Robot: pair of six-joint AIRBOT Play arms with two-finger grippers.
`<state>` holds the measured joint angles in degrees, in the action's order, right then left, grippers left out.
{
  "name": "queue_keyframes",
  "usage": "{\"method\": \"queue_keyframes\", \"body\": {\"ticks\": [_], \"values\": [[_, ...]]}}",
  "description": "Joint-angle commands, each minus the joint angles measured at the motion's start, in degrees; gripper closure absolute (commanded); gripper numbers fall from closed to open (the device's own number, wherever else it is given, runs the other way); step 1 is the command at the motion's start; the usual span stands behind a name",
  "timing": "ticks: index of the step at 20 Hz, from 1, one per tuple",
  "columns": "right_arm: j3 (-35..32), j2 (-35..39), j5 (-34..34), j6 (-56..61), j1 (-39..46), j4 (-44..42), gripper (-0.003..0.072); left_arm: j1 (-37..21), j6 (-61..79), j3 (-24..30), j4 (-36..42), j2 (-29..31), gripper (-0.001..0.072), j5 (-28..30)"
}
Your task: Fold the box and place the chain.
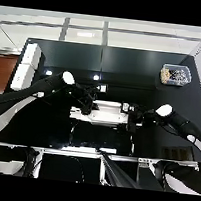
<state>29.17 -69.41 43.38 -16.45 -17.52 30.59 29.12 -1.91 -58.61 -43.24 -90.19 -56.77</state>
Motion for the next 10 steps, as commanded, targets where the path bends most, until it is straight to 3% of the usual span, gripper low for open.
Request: {"method": "queue_keyframes", "body": {"ticks": [1, 10], "values": [[0.0, -0.7, -0.3, -1.4, -0.2, -0.1, -0.0011, 0.0, 0.0, 0.0, 0.0, -0.2, 0.0683, 0.4], [0.0, -1.3, -4.5, -0.9, -3.4, -0.1, -0.0011, 0.0, 0.1, 0.0, 0.4, -0.3, 0.0682, 1.3]]}}
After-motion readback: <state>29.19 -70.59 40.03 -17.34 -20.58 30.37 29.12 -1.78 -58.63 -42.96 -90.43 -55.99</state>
